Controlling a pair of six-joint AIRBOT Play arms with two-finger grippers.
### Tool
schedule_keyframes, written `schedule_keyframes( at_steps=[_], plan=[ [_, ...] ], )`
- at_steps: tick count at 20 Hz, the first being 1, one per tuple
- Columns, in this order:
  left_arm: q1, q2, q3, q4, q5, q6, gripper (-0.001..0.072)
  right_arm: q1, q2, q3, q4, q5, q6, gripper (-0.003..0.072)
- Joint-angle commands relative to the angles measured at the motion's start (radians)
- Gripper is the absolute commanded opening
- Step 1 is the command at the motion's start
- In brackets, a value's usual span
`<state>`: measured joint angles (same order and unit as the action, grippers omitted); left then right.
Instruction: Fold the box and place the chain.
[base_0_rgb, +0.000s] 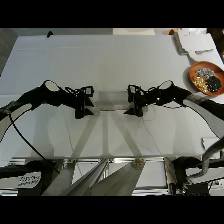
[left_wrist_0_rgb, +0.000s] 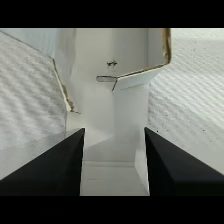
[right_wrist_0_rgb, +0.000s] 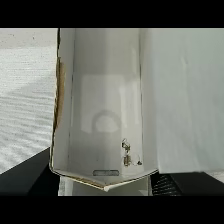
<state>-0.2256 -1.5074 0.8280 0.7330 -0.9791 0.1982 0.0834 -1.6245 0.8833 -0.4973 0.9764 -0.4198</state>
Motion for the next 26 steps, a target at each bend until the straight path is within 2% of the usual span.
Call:
schedule_keyframes(
  at_steps=[1,5,10,13,23,26],
  plan=[
    [-0.001,-0.002,0.001,-0.025,0.016,0.003,0.0387,0.001,0.0,0.0,0.0,0.0,0.0,0.0466],
    [-0.003,-0.005,0.001,-0.035,-0.031,0.006,0.0387,0.001,0.0,0.0,0.0,0.0,0.0,0.0466],
    [-0.018,-0.005,0.001,-0.114,-0.035,0.071,0.0389,0.001,0.0,0.0,0.0,0.0,0.0,0.0466],
    [-0.024,-0.005,0.001,-0.118,-0.049,0.071,0.0389,0.001,0.0,0.0,0.0,0.0,0.0,0.0466],
    [-0.022,-0.002,0.001,-0.005,-0.07,0.063,0.0386,0.001,0.0,0.0,0.0,0.0,0.0,0.0466],
    [-0.021,0.009,0.001,0.008,-0.007,0.063,0.0386,0.001,0.0,0.0,0.0,0.0,0.0,0.0466]
  ],
)
